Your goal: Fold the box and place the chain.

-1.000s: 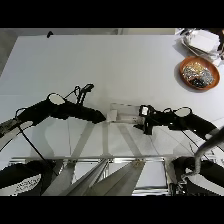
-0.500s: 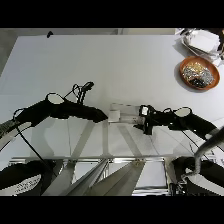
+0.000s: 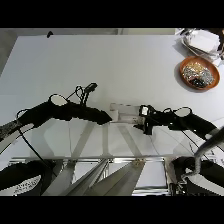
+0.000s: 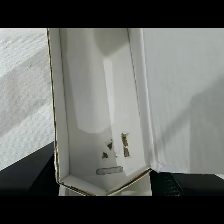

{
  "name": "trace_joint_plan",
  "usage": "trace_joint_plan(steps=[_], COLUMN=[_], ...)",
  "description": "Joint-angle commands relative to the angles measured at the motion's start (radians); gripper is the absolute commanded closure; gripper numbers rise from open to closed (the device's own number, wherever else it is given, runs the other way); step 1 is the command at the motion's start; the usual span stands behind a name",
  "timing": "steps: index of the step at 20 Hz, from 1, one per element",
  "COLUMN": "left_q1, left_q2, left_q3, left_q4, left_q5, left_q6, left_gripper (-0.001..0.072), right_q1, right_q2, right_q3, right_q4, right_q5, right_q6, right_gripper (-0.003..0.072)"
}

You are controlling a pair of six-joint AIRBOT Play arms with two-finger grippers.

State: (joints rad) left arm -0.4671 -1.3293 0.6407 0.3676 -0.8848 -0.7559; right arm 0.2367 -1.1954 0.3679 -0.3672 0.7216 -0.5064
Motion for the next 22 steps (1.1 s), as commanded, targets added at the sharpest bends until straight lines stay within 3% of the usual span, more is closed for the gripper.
trace_joint_plan(steps=[1,6,17,22], left_q1=[-0.034,-0.077,-0.153,-0.220], left_q2=[0.000,-0.002,-0.004,-0.071], left_q3=[0.012,0.099,0.179,0.291], left_q4=[0.032,0.181,0.500,0.705], left_q5=[0.055,0.089,0.104,0.029], left_q6=[-0.082,-0.269,-0.582,-0.795], left_gripper=[0.0262,0.0262,0.0263,0.0263], right_q1=[0.000,0.000,0.000,0.000], right_q2=[0.001,0.001,0.001,0.001], right_q3=[0.000,0.000,0.000,0.000], right_q4=[0.000,0.000,0.000,0.000], right_q5=[0.000,0.000,0.000,0.000], right_q6=[0.000,0.000,0.000,0.000], right_gripper=[0.0287,0.0287,0.0287,0.0287])
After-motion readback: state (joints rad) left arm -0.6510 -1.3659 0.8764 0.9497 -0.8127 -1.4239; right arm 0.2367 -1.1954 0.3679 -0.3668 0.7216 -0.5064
